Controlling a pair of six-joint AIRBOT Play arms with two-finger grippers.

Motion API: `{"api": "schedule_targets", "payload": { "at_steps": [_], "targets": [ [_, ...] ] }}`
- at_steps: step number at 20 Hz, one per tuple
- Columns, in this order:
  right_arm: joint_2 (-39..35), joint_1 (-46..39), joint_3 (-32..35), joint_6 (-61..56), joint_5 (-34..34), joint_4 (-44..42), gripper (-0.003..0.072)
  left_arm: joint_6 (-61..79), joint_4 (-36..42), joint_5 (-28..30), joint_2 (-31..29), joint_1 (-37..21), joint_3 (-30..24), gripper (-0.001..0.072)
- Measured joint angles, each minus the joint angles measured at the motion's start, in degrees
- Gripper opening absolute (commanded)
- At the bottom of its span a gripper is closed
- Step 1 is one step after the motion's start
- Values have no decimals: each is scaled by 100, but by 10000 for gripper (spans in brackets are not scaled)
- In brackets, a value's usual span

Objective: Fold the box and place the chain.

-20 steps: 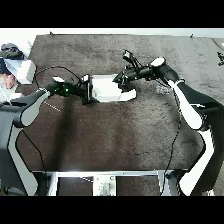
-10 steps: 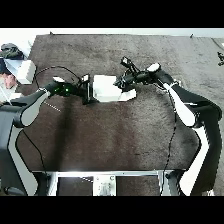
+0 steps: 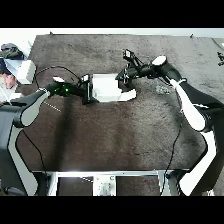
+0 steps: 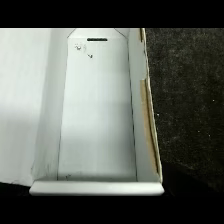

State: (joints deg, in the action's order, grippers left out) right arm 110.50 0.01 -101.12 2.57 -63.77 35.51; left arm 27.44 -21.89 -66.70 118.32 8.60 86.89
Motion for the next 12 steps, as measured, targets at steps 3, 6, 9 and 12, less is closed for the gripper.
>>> {"api": "schedule_targets", "payload": {
  "at_steps": [3, 6, 9, 12],
  "targets": [
    [-258, -2, 7, 31, -498, 695, 627, 0, 0, 0, 0, 0, 0, 348],
    [-264, -15, 72, 26, -734, 1215, 627, 0, 0, 0, 0, 0, 0, 347],
    [-107, -11, 190, 24, -778, 1473, 626, 0, 0, 0, 0, 0, 0, 348],
    [70, 26, 275, 24, -756, 1598, 611, -2, 0, 0, 0, 0, 0, 348]
  ]
}}
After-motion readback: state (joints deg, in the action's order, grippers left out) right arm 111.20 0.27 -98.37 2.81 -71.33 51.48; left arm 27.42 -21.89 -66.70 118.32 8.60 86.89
